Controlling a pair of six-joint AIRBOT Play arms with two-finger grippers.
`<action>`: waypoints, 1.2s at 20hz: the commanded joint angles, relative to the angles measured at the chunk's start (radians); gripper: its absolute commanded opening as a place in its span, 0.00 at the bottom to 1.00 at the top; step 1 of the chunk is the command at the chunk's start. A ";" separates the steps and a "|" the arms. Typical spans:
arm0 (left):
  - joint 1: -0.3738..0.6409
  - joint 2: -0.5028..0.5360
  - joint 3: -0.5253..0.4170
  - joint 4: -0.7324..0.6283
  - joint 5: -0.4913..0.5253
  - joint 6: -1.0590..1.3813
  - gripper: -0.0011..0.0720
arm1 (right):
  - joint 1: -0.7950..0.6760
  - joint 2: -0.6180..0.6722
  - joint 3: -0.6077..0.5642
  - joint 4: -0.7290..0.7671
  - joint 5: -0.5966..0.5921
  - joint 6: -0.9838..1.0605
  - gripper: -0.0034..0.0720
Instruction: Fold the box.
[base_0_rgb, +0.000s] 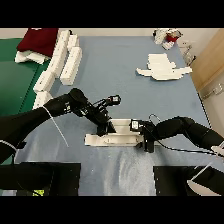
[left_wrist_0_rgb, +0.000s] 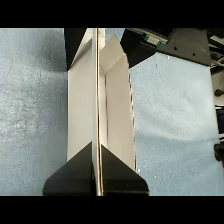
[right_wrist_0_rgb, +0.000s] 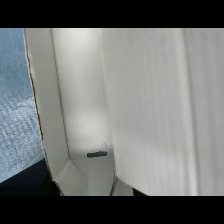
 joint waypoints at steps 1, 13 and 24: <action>0.000 0.000 0.000 0.000 0.000 0.000 0.04 | 0.001 0.000 -0.001 -0.001 -0.002 0.000 0.72; 0.000 0.000 0.000 -0.004 0.014 0.000 0.04 | 0.001 -0.001 -0.001 -0.001 -0.002 0.000 0.72; 0.019 0.016 0.001 0.009 0.022 -0.125 0.51 | 0.001 -0.001 -0.001 -0.001 -0.002 0.000 0.72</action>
